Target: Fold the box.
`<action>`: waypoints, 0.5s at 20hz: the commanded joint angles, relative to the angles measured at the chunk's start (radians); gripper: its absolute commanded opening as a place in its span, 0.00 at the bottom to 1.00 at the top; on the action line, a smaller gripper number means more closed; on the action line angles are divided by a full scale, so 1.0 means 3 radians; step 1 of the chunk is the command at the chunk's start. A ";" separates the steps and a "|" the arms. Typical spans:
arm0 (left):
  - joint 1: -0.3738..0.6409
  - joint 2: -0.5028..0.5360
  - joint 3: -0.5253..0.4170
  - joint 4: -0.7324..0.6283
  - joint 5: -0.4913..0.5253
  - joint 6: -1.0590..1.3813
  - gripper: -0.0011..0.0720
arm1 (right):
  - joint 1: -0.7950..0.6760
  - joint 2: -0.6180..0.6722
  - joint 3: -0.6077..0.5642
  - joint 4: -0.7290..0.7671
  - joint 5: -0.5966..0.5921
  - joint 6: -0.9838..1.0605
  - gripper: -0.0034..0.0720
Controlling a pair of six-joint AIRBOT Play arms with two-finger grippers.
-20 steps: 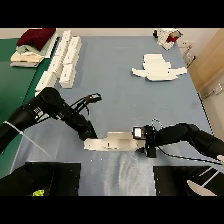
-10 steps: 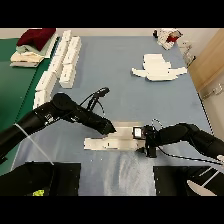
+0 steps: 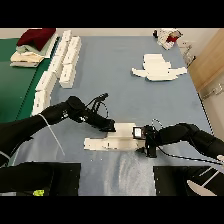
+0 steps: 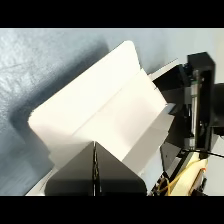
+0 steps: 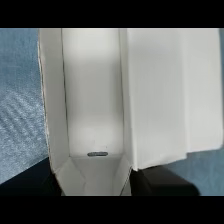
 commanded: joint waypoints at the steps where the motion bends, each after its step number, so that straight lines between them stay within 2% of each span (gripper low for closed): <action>1: -0.0014 -0.0109 0.0003 0.0000 -0.0004 -0.0081 0.03 | -0.0001 -0.0001 0.0001 0.0001 0.0001 -0.0001 0.73; 5: 0.0013 -0.0065 0.0192 0.0009 -0.0018 0.0050 0.03 | -0.0001 -0.0001 0.0001 -0.0008 0.0001 -0.0001 0.73; 10: 0.0008 0.0467 0.0378 0.0216 0.0079 0.0509 0.03 | -0.0001 -0.0001 0.0001 -0.0009 0.0001 -0.0001 0.73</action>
